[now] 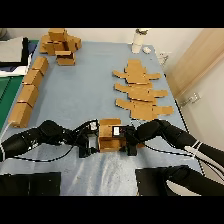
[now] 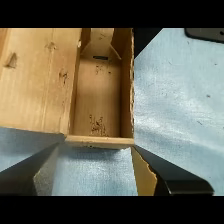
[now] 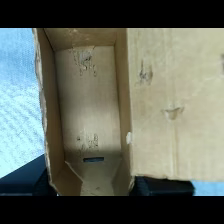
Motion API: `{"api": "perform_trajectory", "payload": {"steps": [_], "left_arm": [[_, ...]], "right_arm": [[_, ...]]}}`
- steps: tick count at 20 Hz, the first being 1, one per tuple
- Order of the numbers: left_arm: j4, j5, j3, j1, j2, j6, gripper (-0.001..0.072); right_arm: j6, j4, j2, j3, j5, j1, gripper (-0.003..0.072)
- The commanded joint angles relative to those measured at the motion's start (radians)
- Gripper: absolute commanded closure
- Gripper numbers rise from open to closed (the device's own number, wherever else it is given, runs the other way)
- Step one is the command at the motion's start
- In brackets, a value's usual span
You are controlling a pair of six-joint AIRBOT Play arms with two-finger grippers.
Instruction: Fold the box.
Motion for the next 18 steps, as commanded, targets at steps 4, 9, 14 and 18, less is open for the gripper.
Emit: {"api": "perform_trajectory", "payload": {"steps": [4, 9, 14, 18], "left_arm": [[-0.004, 0.034, -0.001, -0.048, -0.04, 0.007, 0.0001], [-0.008, 0.069, 0.003, -0.078, -0.075, 0.007, 0.0001], [-0.01, 0.111, 0.007, -0.106, -0.075, 0.007, 0.0001], [-0.009, 0.113, 0.009, -0.106, -0.077, 0.008, 0.0001]], "right_arm": [[0.0, 0.0, 0.0, 0.0, 0.0, 0.0, 0.0191], [0.0, 0.0, 0.0, 0.0, 0.0, 0.0, 0.0192], [0.0, 0.0, 0.0, 0.0, 0.0, 0.0, 0.0191], [0.0, 0.0, 0.0, 0.0, 0.0, 0.0, 0.0192]]}}
